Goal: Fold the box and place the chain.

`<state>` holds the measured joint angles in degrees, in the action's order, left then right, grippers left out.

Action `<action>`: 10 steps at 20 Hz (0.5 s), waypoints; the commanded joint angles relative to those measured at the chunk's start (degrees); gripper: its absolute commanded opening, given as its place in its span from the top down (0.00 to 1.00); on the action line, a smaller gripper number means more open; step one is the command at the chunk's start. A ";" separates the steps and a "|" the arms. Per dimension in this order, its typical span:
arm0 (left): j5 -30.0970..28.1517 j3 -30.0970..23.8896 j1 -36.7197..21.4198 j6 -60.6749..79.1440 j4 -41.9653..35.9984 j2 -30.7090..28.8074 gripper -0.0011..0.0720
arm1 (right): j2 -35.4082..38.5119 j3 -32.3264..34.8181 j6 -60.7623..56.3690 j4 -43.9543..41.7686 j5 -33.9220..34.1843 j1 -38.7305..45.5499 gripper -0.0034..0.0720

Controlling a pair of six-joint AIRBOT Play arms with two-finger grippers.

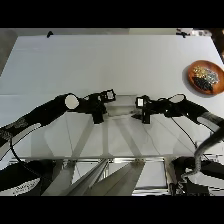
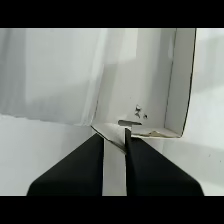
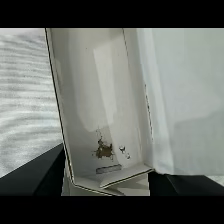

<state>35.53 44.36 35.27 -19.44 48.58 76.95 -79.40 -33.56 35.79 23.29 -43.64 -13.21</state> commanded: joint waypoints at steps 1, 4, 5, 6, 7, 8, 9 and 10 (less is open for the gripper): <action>-1.51 0.07 0.04 0.52 -2.01 0.00 0.76 | 0.04 0.00 0.11 0.24 -0.50 -0.04 0.42; 1.18 0.07 0.09 6.69 -0.92 0.04 0.68 | 0.04 0.00 0.11 0.24 -0.50 -0.04 0.42; 1.38 0.07 0.09 8.11 -0.94 0.04 0.68 | 0.04 0.00 0.11 0.24 -0.50 -0.04 0.42; 1.29 0.07 0.09 9.01 -1.01 0.04 0.68 | 0.04 0.00 0.11 0.24 -0.50 -0.04 0.42; 1.09 0.07 0.09 9.18 -0.98 0.07 0.69 | 0.04 0.00 0.11 0.24 -0.50 -0.04 0.42; 0.96 0.07 0.09 9.18 -0.98 0.07 0.69 | 0.04 0.00 0.11 0.24 -0.48 -0.04 0.42; 0.87 0.07 0.09 9.18 -0.98 0.11 0.69 | 0.04 0.00 0.11 0.24 -0.50 -0.04 0.42; 0.87 0.07 0.09 9.18 -0.98 0.17 0.69 | 0.04 0.00 0.11 0.24 -0.50 -0.04 0.42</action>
<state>36.29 44.45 35.35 -11.75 47.53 77.03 -79.40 -33.56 35.83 23.55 -44.05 -13.23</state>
